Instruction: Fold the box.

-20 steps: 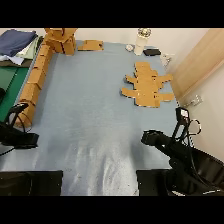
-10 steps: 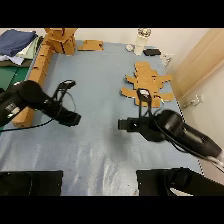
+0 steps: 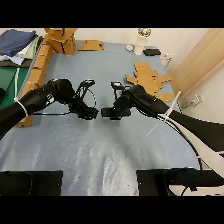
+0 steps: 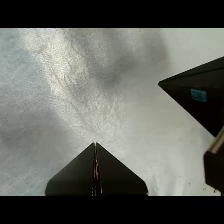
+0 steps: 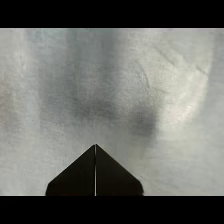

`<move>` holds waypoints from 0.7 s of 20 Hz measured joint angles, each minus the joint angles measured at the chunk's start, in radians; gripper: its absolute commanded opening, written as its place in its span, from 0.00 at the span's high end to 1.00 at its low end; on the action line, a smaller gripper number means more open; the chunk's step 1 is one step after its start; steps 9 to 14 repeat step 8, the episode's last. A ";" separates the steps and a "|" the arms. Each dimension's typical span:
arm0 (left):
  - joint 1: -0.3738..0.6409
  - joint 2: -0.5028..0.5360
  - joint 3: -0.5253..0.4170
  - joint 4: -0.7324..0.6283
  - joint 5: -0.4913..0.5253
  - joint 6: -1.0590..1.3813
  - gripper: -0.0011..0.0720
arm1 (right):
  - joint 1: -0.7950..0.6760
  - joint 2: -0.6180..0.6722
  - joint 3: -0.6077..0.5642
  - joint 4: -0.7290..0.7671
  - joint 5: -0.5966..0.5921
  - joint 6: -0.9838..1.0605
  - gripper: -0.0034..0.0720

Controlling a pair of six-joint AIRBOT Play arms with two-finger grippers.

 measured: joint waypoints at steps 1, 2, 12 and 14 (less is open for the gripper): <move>-0.002 -0.005 0.003 -0.001 -0.007 -0.001 0.97 | -0.001 -0.013 0.008 0.006 -0.006 -0.007 0.95; -0.003 -0.008 0.005 -0.002 -0.016 -0.003 0.97 | -0.002 -0.020 0.013 0.011 -0.008 -0.012 0.95; -0.006 -0.016 0.008 -0.002 -0.039 -0.010 0.97 | -0.006 -0.039 0.025 0.022 -0.014 -0.027 0.95; -0.006 -0.016 0.008 -0.002 -0.039 -0.010 0.97 | -0.006 -0.039 0.025 0.022 -0.014 -0.027 0.95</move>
